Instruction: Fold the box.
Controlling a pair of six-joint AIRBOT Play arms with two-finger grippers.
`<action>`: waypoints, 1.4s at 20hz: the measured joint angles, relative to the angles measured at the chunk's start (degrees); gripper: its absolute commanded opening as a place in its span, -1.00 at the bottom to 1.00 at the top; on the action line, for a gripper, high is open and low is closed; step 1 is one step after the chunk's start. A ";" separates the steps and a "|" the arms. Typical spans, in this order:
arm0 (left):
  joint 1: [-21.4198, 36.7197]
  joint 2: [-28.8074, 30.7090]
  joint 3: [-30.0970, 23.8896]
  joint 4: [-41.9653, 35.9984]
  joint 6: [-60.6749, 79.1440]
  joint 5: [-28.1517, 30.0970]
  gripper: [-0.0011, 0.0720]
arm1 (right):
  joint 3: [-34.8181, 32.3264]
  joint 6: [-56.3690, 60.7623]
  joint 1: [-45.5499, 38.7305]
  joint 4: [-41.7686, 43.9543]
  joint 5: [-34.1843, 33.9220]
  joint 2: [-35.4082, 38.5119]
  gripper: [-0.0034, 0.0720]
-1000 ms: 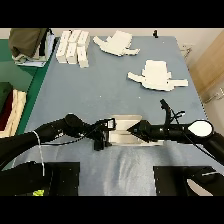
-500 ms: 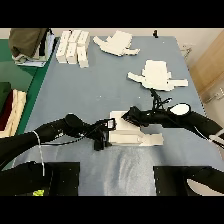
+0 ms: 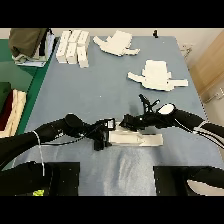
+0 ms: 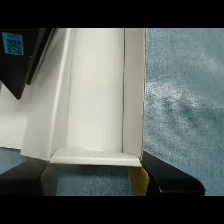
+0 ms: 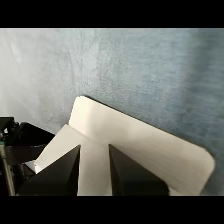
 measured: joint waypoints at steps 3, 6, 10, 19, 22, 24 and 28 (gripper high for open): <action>-0.11 0.00 0.00 0.02 0.00 -0.42 0.32 | 1.07 -0.50 0.09 -1.95 1.22 1.29 -0.17; -0.09 0.00 0.00 -0.04 -0.02 0.07 0.31 | 3.65 -0.72 -1.01 -4.17 2.40 5.99 -0.17; -0.04 0.00 0.00 -0.04 -0.07 0.04 0.32 | 5.53 -0.83 -2.29 -11.50 6.29 15.74 -0.17; -0.04 0.00 0.00 -0.04 -0.04 0.02 0.31 | 0.76 -8.41 -2.75 -37.66 31.98 34.82 0.48; -0.04 0.00 0.00 -0.04 -0.04 0.02 0.31 | -4.76 -14.95 -2.78 -43.54 30.60 37.09 0.48; -0.04 0.00 0.00 -0.04 -0.04 0.02 0.31 | -8.11 -22.40 -2.78 -44.87 25.77 37.75 0.48; -0.04 0.00 0.00 -0.04 -0.04 0.00 0.32 | -11.89 -36.70 -2.78 -42.77 15.15 36.94 0.48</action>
